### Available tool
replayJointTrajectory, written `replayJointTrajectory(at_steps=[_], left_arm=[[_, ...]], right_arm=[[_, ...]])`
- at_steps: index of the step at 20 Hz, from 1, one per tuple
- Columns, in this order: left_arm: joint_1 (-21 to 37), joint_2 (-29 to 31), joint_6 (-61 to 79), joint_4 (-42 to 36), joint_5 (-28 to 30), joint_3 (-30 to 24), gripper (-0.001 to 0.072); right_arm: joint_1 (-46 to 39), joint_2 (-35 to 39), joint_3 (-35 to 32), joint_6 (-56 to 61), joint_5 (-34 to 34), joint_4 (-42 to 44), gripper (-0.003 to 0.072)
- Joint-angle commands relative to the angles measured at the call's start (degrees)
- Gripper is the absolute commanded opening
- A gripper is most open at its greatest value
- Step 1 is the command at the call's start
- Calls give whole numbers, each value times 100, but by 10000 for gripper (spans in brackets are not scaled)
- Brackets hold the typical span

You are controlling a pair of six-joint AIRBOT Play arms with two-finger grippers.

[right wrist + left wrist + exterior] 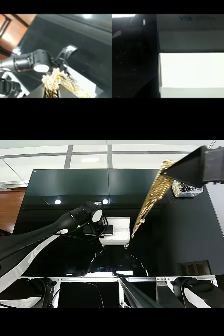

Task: Fold the box and place the chain.

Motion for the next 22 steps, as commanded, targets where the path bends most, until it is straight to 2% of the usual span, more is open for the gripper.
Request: replayJointTrajectory(at_steps=[1, 5, 9, 13, 18, 22], left_arm=[[0, 2, 0, 0, -4, 2, 28], [0, 2, 0, 2, -7, 2, 27], [0, 2, 0, 2, -9, 2, 27], [0, 2, 0, 4, -2, 2, 27], [0, 2, 0, 4, -9, 2, 28], [0, 2, 0, 4, -7, 2, 27]], right_arm=[[413, -96, -118, 0, -654, 118, 13], [798, -273, -118, 22, -1165, 118, 13], [914, -461, -304, 20, -1128, 37, 13], [1082, -466, -1659, 20, -1204, -7, 14], [1145, -472, -3335, 120, -2140, -7, 14], [1305, -608, -4092, 103, -2667, 472, 14]])
